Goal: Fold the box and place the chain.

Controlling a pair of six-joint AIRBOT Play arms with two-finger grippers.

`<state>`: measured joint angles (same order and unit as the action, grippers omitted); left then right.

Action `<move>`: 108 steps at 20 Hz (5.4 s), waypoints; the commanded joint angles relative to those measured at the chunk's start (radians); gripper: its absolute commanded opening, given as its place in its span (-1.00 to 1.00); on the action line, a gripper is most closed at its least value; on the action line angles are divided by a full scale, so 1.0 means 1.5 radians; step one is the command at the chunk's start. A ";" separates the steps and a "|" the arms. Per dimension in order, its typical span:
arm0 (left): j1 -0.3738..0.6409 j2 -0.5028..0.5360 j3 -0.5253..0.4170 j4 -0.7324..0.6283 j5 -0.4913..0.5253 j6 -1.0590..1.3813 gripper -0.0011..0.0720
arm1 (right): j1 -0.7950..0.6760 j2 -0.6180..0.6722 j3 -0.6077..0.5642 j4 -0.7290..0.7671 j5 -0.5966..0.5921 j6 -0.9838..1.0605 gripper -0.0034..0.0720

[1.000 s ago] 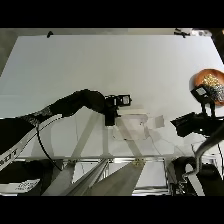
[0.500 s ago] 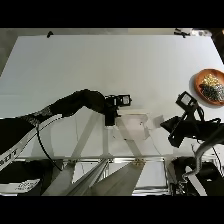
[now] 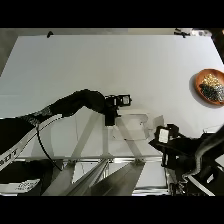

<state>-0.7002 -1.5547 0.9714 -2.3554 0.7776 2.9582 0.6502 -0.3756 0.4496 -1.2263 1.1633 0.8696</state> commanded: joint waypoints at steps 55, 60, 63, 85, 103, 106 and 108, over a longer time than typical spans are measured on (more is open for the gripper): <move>0.000 0.000 0.000 0.000 0.000 0.000 -0.94 | -0.190 -0.295 -0.035 0.084 -0.315 -0.375 0.90; 0.000 0.000 0.000 0.000 0.000 0.000 -0.94 | -0.199 -0.333 -0.035 0.104 -0.332 -0.409 0.90; 0.000 0.000 0.000 0.000 0.000 0.000 -0.94 | -0.230 -0.337 -0.035 0.105 -0.332 -0.409 0.90; 0.000 0.000 0.000 0.000 0.000 0.000 -0.94 | -0.238 -0.352 -0.035 0.237 -0.336 -0.628 0.93; 0.000 0.000 0.000 0.000 0.000 0.000 -0.94 | -0.238 -0.426 -0.035 0.245 -0.239 -0.618 0.90; 0.000 0.000 0.000 0.000 0.000 0.000 -0.94 | -0.238 -0.426 -0.035 0.264 -0.263 -0.617 0.88; 0.000 0.000 0.000 0.000 0.000 0.000 -0.94 | -0.238 -0.427 -0.035 0.278 -0.282 -0.614 0.90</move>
<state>-0.6998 -1.5547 0.9714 -2.3539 0.7799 2.9589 0.2916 -1.0153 0.3962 -0.8421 0.7757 -0.0639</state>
